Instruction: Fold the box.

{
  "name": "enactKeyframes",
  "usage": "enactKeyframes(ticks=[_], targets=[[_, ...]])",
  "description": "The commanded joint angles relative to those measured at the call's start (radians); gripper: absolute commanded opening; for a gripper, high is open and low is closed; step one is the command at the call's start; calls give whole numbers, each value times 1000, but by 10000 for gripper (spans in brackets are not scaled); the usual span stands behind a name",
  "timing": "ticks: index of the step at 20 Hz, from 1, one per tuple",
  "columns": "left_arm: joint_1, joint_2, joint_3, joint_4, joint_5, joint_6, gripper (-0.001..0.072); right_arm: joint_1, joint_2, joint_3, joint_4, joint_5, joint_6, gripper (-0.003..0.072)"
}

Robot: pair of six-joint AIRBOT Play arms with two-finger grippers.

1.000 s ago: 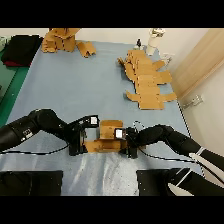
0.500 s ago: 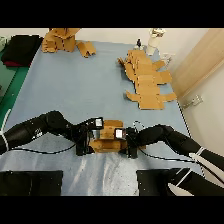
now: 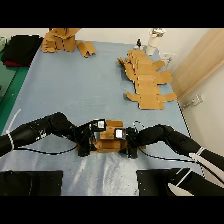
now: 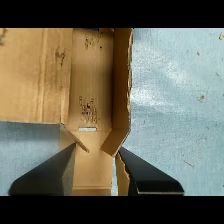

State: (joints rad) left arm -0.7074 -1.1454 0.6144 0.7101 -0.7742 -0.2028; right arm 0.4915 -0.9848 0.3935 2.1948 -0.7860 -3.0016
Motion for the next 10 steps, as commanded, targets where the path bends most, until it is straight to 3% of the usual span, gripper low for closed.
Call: enactKeyframes(ticks=[1,2,3,4,7,9,10], targets=[[-4,-2,0,-13,15,0,353,0,-1,0,0,0,0,499],[-4,-2,0,-19,16,1,336,0,-1,0,0,0,0,499],[-4,-2,0,-19,16,1,215,0,-1,0,0,0,0,499],[-4,-2,0,-23,18,1,173,0,-1,0,0,0,0,498],[-22,-2,0,-38,62,2,171,0,-1,0,0,0,0,498],[-42,-2,0,-40,94,5,81,1,-1,0,0,0,0,499],[-51,-2,0,-45,109,5,81,0,-1,0,0,0,0,498]])
